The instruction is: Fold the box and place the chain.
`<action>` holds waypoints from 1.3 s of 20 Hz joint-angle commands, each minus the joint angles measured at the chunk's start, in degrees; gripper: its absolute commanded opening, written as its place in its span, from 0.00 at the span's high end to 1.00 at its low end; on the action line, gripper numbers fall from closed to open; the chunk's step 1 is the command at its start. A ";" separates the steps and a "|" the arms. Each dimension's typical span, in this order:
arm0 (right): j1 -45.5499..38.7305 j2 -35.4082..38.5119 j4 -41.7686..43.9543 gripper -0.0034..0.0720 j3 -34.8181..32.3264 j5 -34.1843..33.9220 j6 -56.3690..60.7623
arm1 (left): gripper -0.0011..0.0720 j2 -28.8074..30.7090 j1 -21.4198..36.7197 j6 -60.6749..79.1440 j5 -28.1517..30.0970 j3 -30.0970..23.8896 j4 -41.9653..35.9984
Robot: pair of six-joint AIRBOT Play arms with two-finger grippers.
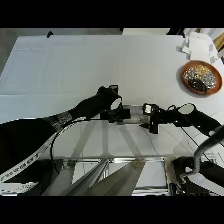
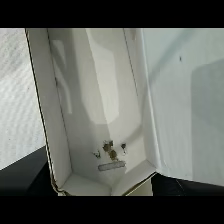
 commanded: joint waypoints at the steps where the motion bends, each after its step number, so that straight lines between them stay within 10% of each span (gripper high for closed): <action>1: 0.00 0.04 0.00 0.42 0.02 0.00 0.00 | 0.81 -0.22 -0.26 -0.04 0.61 0.07 -0.24; 3: 0.00 0.02 0.00 0.42 0.02 0.00 0.00 | 0.97 -0.22 -0.33 -0.04 0.63 0.07 -0.37; 8: 0.00 0.04 0.00 0.42 0.02 0.02 0.00 | 0.94 -0.28 -0.35 -1.77 0.35 0.24 -1.33; 10: 0.00 0.04 0.00 0.42 0.02 0.02 0.00 | 0.48 -0.26 0.59 -1.75 -2.51 1.40 -1.90; 11: 0.00 0.04 0.00 0.42 0.02 0.00 0.00 | 0.41 -0.26 1.09 -1.25 -4.52 2.29 -1.75; 26: 0.00 0.04 0.00 0.42 0.02 0.00 0.00 | 0.74 -3.15 1.55 -0.63 -11.56 6.32 -1.79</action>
